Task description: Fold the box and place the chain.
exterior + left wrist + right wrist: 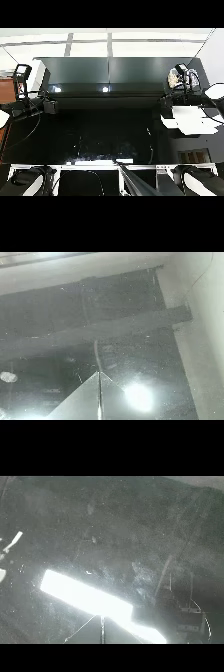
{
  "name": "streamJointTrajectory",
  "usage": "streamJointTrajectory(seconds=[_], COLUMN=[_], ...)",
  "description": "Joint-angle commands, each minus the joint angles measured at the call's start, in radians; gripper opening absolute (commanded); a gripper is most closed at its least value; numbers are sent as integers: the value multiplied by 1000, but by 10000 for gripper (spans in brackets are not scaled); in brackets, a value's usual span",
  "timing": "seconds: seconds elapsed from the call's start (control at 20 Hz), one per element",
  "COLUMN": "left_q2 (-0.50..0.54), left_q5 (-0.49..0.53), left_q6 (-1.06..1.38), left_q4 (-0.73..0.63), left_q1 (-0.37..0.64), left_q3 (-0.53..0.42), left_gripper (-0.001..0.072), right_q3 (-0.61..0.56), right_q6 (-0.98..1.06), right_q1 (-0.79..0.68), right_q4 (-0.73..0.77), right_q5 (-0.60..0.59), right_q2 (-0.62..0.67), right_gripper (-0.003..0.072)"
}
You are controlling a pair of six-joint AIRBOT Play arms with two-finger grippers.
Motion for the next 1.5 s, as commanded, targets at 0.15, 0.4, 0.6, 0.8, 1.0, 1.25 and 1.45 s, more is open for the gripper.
streamJointTrajectory(seconds=[0.15,0.4,0.6,0.8,1.0,1.25,1.45], left_q2=[1,1,1,1,-2,-5,-35], left_q5=[0,0,0,1,207,283,181], left_q6=[0,0,0,0,0,0,0], left_q4=[0,0,0,0,-34,-90,-93], left_q1=[-1,-1,-1,-1,-1,-1,-1], left_q3=[0,0,0,0,-2,-2,-2], left_gripper=[24,24,24,24,25,25,39], right_q3=[0,0,0,0,1,69,187], right_q6=[0,0,0,0,88,354,582], right_q1=[0,0,1,0,-4,-351,-905], right_q4=[0,0,13,214,198,-115,-225], right_q5=[0,0,-19,-253,-554,-539,-151], right_q2=[0,0,0,-1,-7,-43,-186], right_gripper=[16,16,16,17,707,702,702])
